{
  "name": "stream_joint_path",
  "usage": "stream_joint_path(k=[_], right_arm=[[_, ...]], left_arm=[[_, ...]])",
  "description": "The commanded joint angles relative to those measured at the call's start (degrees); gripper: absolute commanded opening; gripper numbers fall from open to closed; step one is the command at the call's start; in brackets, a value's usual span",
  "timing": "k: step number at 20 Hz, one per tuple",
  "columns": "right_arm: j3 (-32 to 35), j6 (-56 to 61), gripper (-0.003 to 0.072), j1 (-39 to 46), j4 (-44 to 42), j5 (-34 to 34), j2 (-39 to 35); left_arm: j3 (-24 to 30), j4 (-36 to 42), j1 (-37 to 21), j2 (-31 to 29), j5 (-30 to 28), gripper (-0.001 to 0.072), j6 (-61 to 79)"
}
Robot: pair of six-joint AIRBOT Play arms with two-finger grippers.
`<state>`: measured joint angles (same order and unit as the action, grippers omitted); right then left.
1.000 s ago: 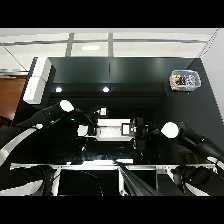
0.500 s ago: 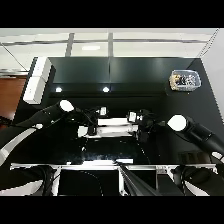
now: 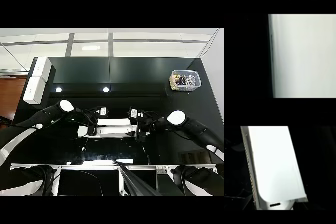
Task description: Fold the box and place the chain.
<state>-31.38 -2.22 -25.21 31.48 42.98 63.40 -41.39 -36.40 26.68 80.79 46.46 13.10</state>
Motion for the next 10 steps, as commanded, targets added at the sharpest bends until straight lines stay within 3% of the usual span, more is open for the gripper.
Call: stream_joint_path(k=[1,10], right_arm=[[-0.02,-5.7,0.0613,0.15,-2.29,1.57,3.52],[-0.02,-9.2,0.0613,0.15,-0.76,0.48,8.31]], left_arm=[[0.02,0.02,0.02,0.02,-0.13,0.0026,-0.04],[0.02,0.02,0.02,0.02,-0.13,0.0025,-0.04]])
